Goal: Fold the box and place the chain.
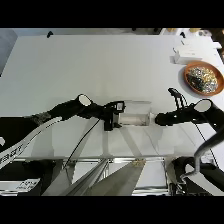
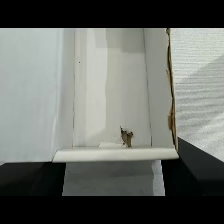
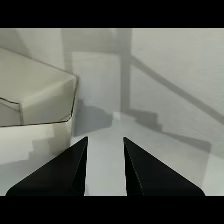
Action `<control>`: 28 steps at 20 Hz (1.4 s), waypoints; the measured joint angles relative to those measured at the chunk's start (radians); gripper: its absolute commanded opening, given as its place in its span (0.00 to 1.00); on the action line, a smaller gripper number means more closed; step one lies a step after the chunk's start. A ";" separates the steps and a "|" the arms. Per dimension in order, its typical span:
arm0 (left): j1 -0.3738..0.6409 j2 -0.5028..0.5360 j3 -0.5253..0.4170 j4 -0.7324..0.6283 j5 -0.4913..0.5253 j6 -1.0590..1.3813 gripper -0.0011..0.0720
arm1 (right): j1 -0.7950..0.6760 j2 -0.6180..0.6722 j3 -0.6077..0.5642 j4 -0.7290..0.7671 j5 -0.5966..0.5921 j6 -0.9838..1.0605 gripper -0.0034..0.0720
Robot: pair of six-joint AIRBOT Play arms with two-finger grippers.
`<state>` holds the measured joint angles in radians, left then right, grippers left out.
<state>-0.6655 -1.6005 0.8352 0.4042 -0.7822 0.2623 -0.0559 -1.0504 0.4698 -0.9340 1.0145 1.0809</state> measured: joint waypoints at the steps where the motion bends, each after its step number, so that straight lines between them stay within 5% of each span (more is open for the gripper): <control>1: 0.000 0.000 0.000 0.000 0.000 0.000 0.39 | 0.000 0.016 0.000 0.010 0.004 -0.005 0.39; 11: 0.000 0.000 0.000 0.000 0.000 0.000 0.39 | 0.040 0.112 0.000 0.042 0.032 0.011 0.45; 16: 0.000 0.000 0.000 0.000 0.000 0.000 0.39 | 0.092 0.116 0.000 0.044 0.021 0.039 0.59; 20: 0.000 0.000 0.000 0.000 0.000 0.000 0.39 | 0.167 0.112 0.000 0.036 -0.043 0.108 0.60; 28: 0.000 0.000 0.000 0.000 0.000 0.000 0.39 | 0.377 0.028 0.073 -0.162 -0.124 0.409 0.60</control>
